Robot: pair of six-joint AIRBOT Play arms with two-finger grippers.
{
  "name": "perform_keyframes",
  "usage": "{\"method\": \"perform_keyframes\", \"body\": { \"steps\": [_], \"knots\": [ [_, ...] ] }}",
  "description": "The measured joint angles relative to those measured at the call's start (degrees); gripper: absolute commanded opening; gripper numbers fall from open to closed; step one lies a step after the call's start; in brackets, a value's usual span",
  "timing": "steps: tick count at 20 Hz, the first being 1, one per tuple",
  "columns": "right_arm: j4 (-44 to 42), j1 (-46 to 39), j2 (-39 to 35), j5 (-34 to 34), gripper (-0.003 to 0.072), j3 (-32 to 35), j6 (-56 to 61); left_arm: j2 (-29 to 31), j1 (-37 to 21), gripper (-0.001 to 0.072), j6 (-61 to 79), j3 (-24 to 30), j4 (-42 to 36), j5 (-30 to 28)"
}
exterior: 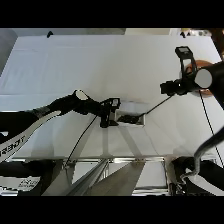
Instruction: Fold the box and place the chain.
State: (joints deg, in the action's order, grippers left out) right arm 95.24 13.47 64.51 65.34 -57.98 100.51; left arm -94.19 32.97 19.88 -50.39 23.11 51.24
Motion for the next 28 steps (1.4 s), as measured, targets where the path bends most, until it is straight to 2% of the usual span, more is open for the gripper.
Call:
{"method": "perform_keyframes", "body": {
  "steps": [2,4,5,11,16,17,19,20,25,28],
  "knots": [
    [0.7,-0.9,4.5,-0.2,0.0260,0.0,0.2,0.0,0.0,0.0211,0.0,0.0,0.0,0.0],
    [1.0,-1.3,9.0,-1.1,0.0327,0.0,0.1,0.0,0.0,0.0211,0.0,0.0,0.0,0.0],
    [0.9,-1.5,11.0,-1.5,0.0333,0.0,-0.2,0.0,0.0,0.0211,0.0,0.0,0.0,0.0],
    [0.3,-1.8,18.8,-3.8,0.0333,0.0,-1.4,0.0,0.0,0.0211,0.0,0.0,0.0,0.0],
    [-0.7,-1.8,21.3,-4.9,0.0324,0.2,-1.5,0.0,0.0,0.0211,0.0,0.0,0.0,0.0],
    [-0.7,-1.8,21.6,-4.8,0.0253,0.4,-1.5,0.0,0.0,0.0211,0.0,0.0,0.0,0.0],
    [-1.5,-1.8,21.9,-5.1,0.0057,0.7,-1.5,0.0,0.0,0.0211,0.0,0.0,0.0,0.0],
    [-1.7,-1.7,21.9,-5.2,0.0020,0.8,-1.5,0.0,0.0,0.0211,0.0,0.0,0.0,0.0],
    [-1.6,-1.8,21.7,-4.7,0.0019,1.1,-1.5,0.0,0.0,0.0211,0.0,0.0,0.0,0.0],
    [-0.1,-1.9,18.9,-2.7,0.0019,1.1,-1.5,0.0,0.0,0.0211,0.0,0.0,0.0,0.0]
  ]
}}
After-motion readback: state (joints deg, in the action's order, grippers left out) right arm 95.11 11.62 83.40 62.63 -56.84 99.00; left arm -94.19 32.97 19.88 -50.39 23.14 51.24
